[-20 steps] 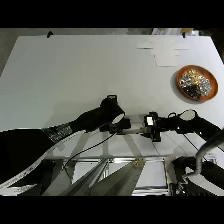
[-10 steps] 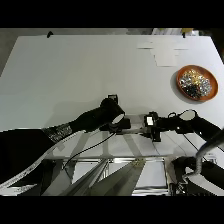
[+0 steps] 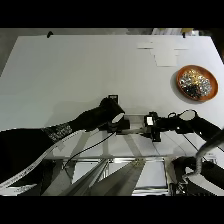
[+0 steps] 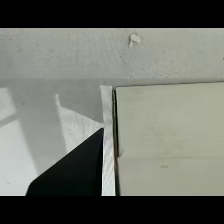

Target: Fold the box and place the chain.

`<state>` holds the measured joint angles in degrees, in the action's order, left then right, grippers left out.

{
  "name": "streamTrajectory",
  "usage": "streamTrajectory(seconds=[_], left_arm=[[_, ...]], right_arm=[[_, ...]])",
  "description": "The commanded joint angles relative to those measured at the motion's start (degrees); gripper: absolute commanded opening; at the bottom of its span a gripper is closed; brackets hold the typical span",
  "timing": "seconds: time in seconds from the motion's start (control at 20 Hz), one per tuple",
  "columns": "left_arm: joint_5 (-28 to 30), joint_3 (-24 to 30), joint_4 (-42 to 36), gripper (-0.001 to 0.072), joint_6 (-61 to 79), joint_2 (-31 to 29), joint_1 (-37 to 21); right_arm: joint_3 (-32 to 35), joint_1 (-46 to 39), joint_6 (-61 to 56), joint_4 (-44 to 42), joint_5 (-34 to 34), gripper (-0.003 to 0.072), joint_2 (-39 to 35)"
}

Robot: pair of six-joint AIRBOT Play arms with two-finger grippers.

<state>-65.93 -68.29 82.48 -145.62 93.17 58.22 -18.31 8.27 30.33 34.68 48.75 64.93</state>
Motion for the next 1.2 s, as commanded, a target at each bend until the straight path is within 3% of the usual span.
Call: streamTrajectory(seconds=[0.0,0.05,0.2,0.25,0.4,0.7,1.0,1.15], left_arm=[[-0.1,0.0,-0.6,0.0069,0.5,0.0,-0.1],[-0.1,0.0,-0.6,0.0004,0.7,0.0,-0.1],[-0.1,0.0,-1.1,0.0002,0.7,0.0,-0.1],[-0.1,0.0,-1.4,0.0015,0.8,0.0,-0.1],[-0.2,0.0,-2.6,0.0163,0.8,-0.2,-0.1],[-1.6,0.0,-4.3,0.0163,6.6,-3.9,-1.5],[-3.0,0.0,-7.6,0.0159,24.6,-11.2,-2.2],[-7.0,0.0,-7.6,0.0152,34.1,-15.2,-2.2]], right_arm=[[0.0,0.0,0.0,0.0,0.0,0.0382,0.0],[0.0,0.0,0.0,0.0,0.0,0.0382,0.0],[0.0,0.0,0.0,0.0,0.0,0.0382,0.0],[0.0,0.0,0.0,0.0,0.0,0.0382,0.0],[0.0,0.0,0.0,0.0,0.0,0.0382,0.0],[0.0,0.0,0.0,0.0,0.0,0.0382,0.0],[0.0,0.0,0.0,0.0,0.0,0.0382,0.0],[0.0,0.0,0.0,0.0,0.0,0.0382,0.0]])
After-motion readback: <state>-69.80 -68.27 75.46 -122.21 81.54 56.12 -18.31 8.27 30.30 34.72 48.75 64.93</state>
